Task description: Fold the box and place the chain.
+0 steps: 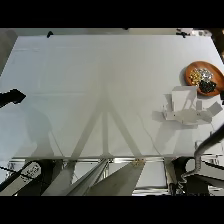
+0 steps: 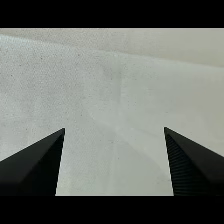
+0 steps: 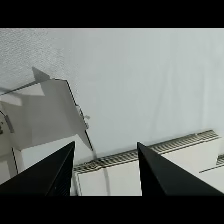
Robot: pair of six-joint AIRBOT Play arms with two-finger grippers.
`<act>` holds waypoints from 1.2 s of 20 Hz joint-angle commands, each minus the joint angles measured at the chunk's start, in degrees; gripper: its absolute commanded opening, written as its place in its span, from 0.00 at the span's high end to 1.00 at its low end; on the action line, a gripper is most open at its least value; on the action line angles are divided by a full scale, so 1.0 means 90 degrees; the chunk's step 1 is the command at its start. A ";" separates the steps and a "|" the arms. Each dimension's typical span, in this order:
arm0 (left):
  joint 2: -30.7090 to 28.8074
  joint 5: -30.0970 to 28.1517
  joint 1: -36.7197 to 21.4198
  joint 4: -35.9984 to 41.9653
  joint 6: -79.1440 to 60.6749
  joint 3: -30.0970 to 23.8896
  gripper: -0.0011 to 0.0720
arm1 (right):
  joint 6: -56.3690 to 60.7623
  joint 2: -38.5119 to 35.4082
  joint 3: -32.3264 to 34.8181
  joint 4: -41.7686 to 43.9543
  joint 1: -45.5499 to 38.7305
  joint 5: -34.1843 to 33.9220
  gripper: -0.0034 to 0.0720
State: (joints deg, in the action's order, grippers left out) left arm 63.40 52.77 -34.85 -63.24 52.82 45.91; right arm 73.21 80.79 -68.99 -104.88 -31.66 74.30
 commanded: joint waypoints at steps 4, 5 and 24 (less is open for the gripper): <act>0.0000 0.0000 -0.0005 -0.0002 -0.0002 -0.0002 0.03 | -0.0865 0.0712 -0.0044 0.0287 -0.0061 -0.0345 0.37; -0.0002 0.0000 -0.0005 -0.0002 -0.0002 -0.0002 0.03 | -0.0920 0.0765 -0.0046 0.0287 -0.0063 -0.0359 0.37; 0.0000 0.0000 -0.0005 -0.0002 -0.0002 -0.0002 0.03 | -0.2115 0.0882 -0.0044 0.2249 0.0005 0.0794 0.95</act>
